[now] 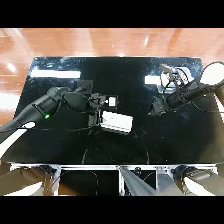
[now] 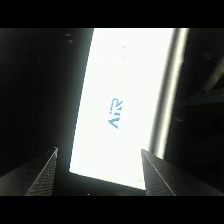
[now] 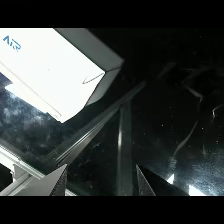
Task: Fold the box and place the chain.
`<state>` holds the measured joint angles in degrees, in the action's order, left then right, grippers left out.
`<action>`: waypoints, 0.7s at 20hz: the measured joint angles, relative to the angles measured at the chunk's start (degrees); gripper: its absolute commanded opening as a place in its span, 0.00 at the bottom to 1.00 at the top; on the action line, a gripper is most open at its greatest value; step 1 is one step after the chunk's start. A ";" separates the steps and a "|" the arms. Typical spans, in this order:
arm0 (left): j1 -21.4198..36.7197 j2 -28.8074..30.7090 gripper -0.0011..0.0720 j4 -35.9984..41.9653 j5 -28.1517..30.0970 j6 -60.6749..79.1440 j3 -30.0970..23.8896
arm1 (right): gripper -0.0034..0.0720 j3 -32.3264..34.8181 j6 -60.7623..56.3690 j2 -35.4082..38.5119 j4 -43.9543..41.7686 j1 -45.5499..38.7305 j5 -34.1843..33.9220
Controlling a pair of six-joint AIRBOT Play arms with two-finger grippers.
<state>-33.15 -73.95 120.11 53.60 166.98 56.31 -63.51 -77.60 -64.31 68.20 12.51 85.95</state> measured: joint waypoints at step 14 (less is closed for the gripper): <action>1.77 -6.80 0.85 -1.79 7.23 -1.62 5.38 | 0.75 0.00 0.46 0.00 -0.04 0.00 -0.20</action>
<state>-31.38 -80.75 118.32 60.84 165.36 61.69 -63.51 -77.14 -64.31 68.16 12.51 85.76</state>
